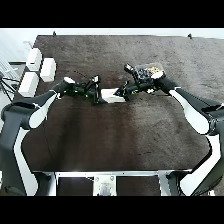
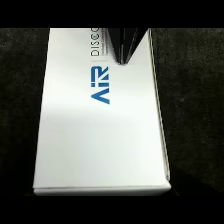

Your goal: Fold the box and place the chain.

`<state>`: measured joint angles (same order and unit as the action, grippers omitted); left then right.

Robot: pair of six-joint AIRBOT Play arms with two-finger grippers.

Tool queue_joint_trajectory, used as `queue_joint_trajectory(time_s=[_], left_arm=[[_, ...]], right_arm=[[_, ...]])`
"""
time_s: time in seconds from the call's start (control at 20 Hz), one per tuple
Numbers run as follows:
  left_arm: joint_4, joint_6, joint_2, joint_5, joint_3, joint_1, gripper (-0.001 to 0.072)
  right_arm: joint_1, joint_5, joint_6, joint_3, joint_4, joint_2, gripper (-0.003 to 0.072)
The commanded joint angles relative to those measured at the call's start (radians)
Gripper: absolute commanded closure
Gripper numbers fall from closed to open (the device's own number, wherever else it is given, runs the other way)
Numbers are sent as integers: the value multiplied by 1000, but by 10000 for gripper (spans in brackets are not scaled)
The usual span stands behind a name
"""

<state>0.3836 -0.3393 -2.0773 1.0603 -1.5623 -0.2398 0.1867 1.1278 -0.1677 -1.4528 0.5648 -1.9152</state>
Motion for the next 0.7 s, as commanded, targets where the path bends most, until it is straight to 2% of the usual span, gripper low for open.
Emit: queue_joint_trajectory(time_s=[0.0, 0.15, 0.25, 0.45, 0.65], left_arm=[[-2, 2, 0, -2, -1, 0, 353], [-2, 2, 0, -2, -1, 0, 353], [-2, 2, 0, -2, -1, 0, 353], [-2, 2, 0, -2, -1, 0, 353], [-2, 2, 0, -2, -1, 0, 353]], right_arm=[[6, 6, -45, 1, 86, -3, 678], [1, 6, -68, 0, 121, -5, 677], [-11, 20, -50, -15, 68, -3, 676], [-51, 79, 69, -35, -172, 36, 676], [-105, 127, 66, -30, -180, 49, 676]])
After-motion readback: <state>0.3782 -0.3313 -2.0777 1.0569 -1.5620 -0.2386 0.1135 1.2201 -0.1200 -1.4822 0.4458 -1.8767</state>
